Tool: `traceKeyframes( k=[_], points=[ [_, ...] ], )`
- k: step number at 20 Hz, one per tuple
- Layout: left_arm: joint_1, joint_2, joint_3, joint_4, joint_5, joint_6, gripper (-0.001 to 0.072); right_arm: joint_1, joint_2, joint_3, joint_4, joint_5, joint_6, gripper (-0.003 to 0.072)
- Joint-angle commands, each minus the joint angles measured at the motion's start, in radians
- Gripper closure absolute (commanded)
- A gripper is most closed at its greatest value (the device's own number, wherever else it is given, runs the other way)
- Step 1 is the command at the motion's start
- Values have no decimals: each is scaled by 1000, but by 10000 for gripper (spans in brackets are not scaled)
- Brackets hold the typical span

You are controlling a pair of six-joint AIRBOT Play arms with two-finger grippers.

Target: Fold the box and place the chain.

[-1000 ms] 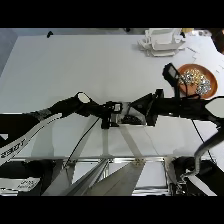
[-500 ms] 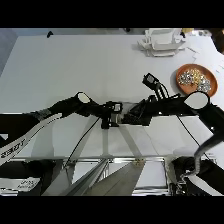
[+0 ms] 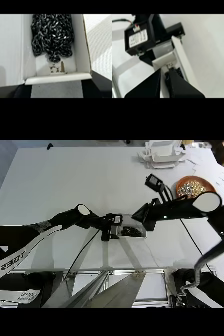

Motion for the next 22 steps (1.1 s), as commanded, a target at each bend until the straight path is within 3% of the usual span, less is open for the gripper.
traceKeyframes(
  k=[1, 3, 9, 18, 20, 22],
  points=[
    [0, 1, 0, 0, 0, 0, 666, -64, -3, 92, -13, 7, 5, 589],
    [0, 1, 0, 0, 0, 0, 666, -108, -31, 92, -45, -13, 8, 672],
    [0, 1, 0, 0, 0, 0, 666, -123, -172, 92, -252, -64, 138, 673],
    [0, 1, 0, 0, 0, 0, 666, -73, -233, 35, -268, 63, -10, 668],
    [0, 1, 0, 0, 0, 0, 666, -52, -229, 16, -268, 64, -10, 518],
    [0, 1, 0, 0, 0, 0, 666, -37, -202, -8, -268, 63, -25, 482]
  ],
)
